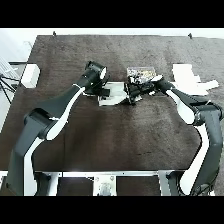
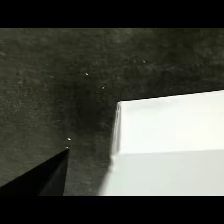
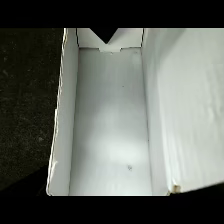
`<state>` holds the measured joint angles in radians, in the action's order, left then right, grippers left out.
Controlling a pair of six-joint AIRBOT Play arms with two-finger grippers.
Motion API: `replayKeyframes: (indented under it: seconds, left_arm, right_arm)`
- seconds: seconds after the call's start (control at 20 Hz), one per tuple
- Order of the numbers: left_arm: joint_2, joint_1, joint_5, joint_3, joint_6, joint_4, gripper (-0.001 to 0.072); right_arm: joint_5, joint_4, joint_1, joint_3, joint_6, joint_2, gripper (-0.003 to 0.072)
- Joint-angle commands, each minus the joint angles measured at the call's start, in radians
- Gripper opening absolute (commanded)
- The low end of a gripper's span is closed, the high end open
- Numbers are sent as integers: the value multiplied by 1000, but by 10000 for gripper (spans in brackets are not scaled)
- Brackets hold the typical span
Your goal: Fold the box and place the chain.
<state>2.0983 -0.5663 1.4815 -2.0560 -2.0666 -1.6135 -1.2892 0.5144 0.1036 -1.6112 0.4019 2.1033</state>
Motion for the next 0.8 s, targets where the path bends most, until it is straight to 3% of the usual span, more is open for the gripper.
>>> replayKeyframes:
  seconds: [0.0, 0.15, 0.45, 0.65, 0.75]
  left_arm:
    - [-2, 1, 29, -30, 29, 23, 537]
    - [-21, 1, 83, -76, 82, 27, 537]
    - [-204, 29, 160, -55, 331, 21, 537]
    - [-358, 82, 60, 53, 629, 25, 537]
    - [-381, 154, 21, 95, 925, 222, 537]
  right_arm:
    - [-2, -2, 1, 0, 0, 0, 582]
    - [-2, -2, 1, 0, 0, 0, 582]
    - [-2, -2, 1, 0, 0, 0, 582]
    - [-2, -2, 1, 0, 0, 0, 582]
    - [-2, -2, 1, 0, 0, 0, 581]
